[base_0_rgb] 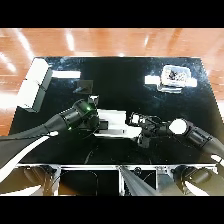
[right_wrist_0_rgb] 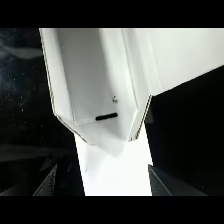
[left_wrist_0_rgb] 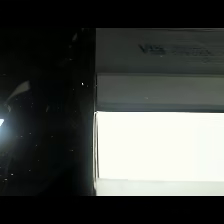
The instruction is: Fold the box and place the chain.
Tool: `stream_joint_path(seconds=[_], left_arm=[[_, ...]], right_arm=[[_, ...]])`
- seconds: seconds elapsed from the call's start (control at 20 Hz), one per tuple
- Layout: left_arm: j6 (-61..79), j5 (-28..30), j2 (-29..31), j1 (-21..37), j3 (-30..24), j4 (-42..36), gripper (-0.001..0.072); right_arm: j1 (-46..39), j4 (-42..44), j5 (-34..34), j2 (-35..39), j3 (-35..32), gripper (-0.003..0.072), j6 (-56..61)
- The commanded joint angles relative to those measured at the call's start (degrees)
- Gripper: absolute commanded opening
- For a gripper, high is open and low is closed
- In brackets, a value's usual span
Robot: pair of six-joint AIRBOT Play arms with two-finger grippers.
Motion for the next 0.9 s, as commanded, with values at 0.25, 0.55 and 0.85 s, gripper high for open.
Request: stream_joint_path(seconds=[0.25,0.55,0.85], left_arm=[[0.00,-0.98,-0.09,0.07,-0.13,-0.79,0.0021],[0.00,-0.76,-0.09,0.07,-0.13,-1.27,0.0020],[0.00,-0.76,-0.09,0.07,-0.13,-1.46,0.0021]], right_arm=[[2.86,7.69,-5.92,-3.15,0.04,0.0694,-13.31],[2.86,7.87,-7.04,-3.26,0.04,0.0410,-14.64],[3.06,11.67,-7.48,-4.31,0.04,0.0296,-15.89]])
